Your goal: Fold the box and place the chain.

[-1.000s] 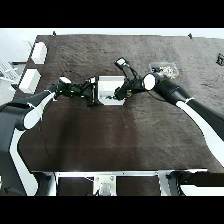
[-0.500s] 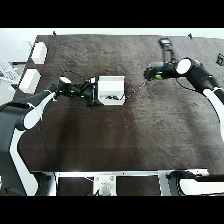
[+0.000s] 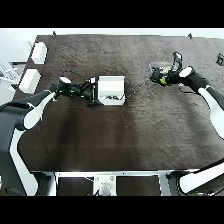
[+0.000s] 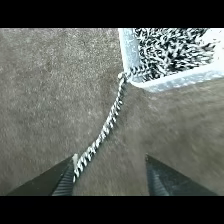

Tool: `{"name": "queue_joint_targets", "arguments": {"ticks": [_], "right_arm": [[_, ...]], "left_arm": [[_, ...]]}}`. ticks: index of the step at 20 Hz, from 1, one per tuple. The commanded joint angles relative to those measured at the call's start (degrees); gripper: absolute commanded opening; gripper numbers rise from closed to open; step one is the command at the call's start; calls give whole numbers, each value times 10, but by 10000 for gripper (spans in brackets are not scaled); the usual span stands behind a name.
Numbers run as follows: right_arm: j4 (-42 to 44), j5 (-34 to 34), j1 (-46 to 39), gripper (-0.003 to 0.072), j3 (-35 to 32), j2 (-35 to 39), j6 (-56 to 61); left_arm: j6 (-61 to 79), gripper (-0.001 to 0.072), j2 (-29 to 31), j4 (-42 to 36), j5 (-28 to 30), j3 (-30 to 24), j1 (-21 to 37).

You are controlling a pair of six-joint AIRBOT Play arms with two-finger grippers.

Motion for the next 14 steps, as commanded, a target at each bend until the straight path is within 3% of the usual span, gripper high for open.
{"name": "queue_joint_targets", "arguments": {"ticks": [1, 7, 13, 14], "right_arm": [[38, -1, 6, 519, 37, -42, -14], [60, 21, 5, 512, 80, -91, -35], [62, 22, 5, 397, 93, -94, -52], [61, 22, 3, 349, 94, -94, -53]], "left_arm": [[0, 458, 0, 0, 0, 0, 0], [0, 458, 0, 0, 0, 0, 0], [0, 458, 0, 0, 0, 0, 0], [0, 458, 0, 0, 0, 0, 0]]}}
